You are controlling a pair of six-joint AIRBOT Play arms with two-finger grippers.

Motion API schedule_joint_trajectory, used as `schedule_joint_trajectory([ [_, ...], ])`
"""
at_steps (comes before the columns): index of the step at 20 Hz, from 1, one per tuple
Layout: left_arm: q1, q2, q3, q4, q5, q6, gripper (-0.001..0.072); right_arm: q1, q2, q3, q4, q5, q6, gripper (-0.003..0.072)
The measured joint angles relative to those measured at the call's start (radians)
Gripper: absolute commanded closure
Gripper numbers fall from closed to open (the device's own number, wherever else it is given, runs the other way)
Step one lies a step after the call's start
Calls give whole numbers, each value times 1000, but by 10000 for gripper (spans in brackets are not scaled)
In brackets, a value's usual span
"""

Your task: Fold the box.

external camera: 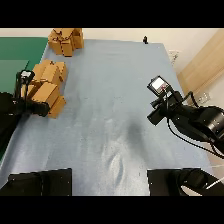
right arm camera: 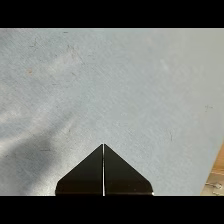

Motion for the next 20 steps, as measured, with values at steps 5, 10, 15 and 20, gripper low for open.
schedule_joint_trajectory([
  [5, 8, -77, -10, -50, 14, 56, 702, 0, -2, 0, 17, 5, 0, 682],
  [10, 9, -106, -11, -65, 27, 77, 694, 0, -2, 0, 34, 5, 0, 682],
  [15, 9, -111, -11, -69, 26, 81, 257, 0, -2, 0, 53, 6, 1, 682],
  [20, 9, -112, -8, -67, 23, 76, 27, 0, -2, 0, 62, 6, 1, 682],
])
